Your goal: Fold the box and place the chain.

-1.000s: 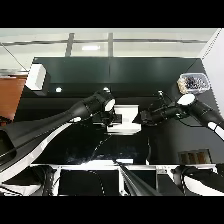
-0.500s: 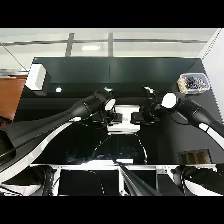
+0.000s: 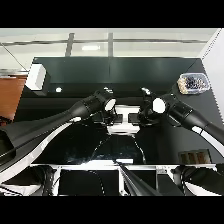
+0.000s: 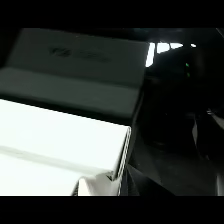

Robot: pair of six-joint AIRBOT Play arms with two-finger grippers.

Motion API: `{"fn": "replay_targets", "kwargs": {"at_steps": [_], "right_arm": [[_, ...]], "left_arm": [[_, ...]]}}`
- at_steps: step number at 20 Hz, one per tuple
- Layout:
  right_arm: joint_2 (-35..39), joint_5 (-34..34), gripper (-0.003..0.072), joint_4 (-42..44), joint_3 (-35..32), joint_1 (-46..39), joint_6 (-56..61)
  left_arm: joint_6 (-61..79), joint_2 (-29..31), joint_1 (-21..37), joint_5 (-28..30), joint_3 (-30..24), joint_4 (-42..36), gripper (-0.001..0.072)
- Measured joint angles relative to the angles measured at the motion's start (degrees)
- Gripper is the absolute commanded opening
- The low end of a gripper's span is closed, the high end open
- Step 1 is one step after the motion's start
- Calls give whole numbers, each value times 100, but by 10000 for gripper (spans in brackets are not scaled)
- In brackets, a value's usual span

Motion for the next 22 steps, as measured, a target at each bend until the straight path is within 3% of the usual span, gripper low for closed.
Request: {"fn": "replay_targets", "kwargs": {"at_steps": [6,8,22], "right_arm": [[-31,157,294,-262,72,212,356],[-111,225,234,-354,157,297,437],[-651,925,233,-876,575,413,763]], "left_arm": [[-2,0,0,15,0,0,28],[-4,0,0,17,0,0,28],[-11,0,0,24,0,-22,28]]}}
